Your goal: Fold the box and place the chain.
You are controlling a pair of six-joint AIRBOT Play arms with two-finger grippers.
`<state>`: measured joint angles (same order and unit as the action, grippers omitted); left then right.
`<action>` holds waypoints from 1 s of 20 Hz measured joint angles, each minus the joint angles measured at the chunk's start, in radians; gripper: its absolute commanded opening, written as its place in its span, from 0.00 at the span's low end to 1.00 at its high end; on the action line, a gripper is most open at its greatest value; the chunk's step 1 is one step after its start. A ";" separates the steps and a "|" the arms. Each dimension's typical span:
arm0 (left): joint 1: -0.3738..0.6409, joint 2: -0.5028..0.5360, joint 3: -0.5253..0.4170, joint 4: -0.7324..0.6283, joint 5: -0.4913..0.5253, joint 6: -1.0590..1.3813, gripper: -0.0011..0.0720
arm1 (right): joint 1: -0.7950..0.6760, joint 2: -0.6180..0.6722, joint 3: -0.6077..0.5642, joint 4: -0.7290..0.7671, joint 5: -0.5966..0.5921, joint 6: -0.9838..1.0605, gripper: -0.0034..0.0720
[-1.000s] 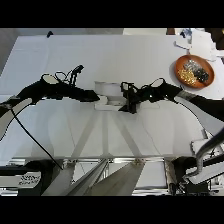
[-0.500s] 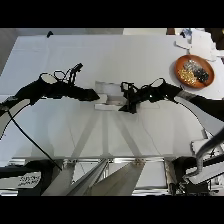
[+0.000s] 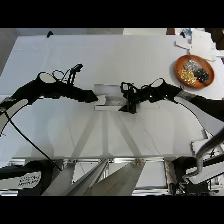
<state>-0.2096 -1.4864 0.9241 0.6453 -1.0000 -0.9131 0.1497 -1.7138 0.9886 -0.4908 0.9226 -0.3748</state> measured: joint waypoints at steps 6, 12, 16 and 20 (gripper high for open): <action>0.048 0.028 0.000 0.021 -0.022 0.006 0.55 | 0.000 0.000 0.000 0.001 0.000 0.003 0.53; 0.067 0.046 0.000 0.028 -0.045 0.020 0.65 | 0.000 0.000 0.000 0.001 0.002 0.003 0.53; 0.068 0.048 0.000 0.030 -0.043 0.021 0.75 | 0.000 0.000 0.000 0.001 0.002 0.003 0.53; 0.067 0.042 -0.001 0.037 -0.041 0.019 0.75 | 0.000 0.000 0.000 0.001 0.002 0.003 0.53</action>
